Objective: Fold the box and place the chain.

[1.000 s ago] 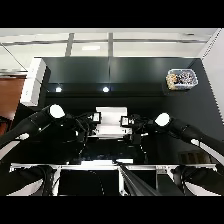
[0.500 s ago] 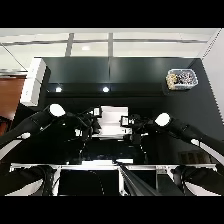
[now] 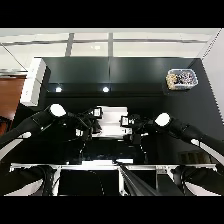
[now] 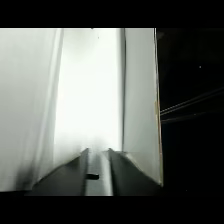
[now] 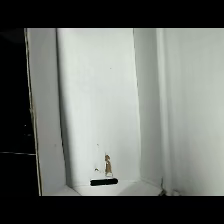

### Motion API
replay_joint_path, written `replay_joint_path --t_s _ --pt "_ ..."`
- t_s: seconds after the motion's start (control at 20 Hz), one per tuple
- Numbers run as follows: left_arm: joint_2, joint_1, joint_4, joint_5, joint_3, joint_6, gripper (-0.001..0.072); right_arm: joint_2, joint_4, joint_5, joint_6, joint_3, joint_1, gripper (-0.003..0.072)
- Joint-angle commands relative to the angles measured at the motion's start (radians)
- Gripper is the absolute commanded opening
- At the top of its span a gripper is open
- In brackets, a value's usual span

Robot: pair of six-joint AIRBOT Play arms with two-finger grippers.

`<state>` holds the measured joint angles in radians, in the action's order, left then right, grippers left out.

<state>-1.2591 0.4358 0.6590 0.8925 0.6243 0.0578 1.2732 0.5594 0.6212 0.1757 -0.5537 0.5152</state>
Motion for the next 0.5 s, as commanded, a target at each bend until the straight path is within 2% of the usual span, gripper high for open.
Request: replay_joint_path --t_s 0.0,0.05,0.1,0.15,0.2,0.35,0.4,0.45 --pt "0.000 0.000 0.009 0.000 0.000 -0.003 0.0352 0.001 -0.001 -0.001 0.000 0.000 0.001 0.0405" --pt "0.000 0.000 0.010 0.003 0.000 -0.005 0.0322 0.001 -0.001 -0.001 0.000 0.000 0.001 0.0405" --pt "0.000 0.000 0.010 0.003 0.000 -0.004 0.0244 0.001 -0.001 -0.001 0.000 0.000 0.001 0.0405" --pt "0.000 0.000 0.010 0.001 0.000 -0.005 0.0252 0.001 -0.001 -0.001 0.000 0.000 0.001 0.0405" --pt "0.000 0.000 0.010 0.003 0.000 -0.005 0.0293 0.001 -0.001 -0.001 0.000 0.000 0.001 0.0405" --pt "0.000 0.000 0.010 0.002 0.000 -0.005 0.0293 0.001 -0.001 -0.001 0.000 0.000 0.001 0.0405" --pt "0.000 0.000 0.010 0.002 0.000 -0.005 0.0270 0.001 -0.001 -0.001 0.000 0.000 0.001 0.0405" --pt "0.000 0.000 0.010 0.003 0.000 -0.005 0.0196 0.001 -0.001 -0.001 0.000 0.000 0.001 0.0405"
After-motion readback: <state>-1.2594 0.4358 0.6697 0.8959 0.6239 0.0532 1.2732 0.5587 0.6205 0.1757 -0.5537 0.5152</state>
